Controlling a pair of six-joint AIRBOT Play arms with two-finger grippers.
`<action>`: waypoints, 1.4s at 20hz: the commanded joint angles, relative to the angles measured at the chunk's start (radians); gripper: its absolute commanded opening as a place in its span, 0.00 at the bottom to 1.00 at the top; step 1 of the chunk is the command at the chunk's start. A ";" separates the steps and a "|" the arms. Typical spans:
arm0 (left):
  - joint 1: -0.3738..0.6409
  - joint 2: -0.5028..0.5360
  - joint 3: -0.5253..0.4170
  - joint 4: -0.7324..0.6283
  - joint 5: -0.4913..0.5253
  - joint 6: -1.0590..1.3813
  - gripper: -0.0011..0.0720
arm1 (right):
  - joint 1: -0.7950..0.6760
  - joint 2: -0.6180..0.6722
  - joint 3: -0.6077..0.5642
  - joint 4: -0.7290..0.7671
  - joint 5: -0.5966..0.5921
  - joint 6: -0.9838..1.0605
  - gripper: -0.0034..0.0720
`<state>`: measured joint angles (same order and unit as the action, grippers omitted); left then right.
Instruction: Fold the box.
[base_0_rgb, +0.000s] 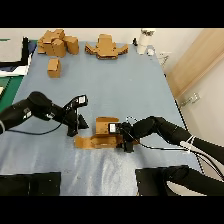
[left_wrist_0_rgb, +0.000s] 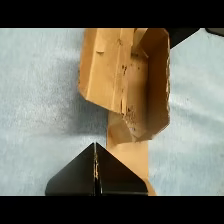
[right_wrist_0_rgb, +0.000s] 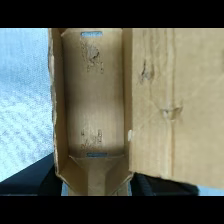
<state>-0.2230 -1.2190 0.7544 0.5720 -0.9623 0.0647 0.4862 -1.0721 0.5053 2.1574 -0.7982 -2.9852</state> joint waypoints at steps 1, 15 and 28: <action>-0.003 0.098 -0.146 -0.192 0.100 0.195 0.03 | 0.000 -0.001 0.000 0.000 0.000 0.000 0.77; -0.103 0.120 -0.317 -0.259 0.165 0.441 0.79 | 0.000 -0.001 0.000 0.000 0.000 0.000 0.77; -0.199 0.072 -0.306 -0.331 0.343 0.442 0.18 | 0.000 -0.001 0.000 -0.003 0.000 0.000 0.77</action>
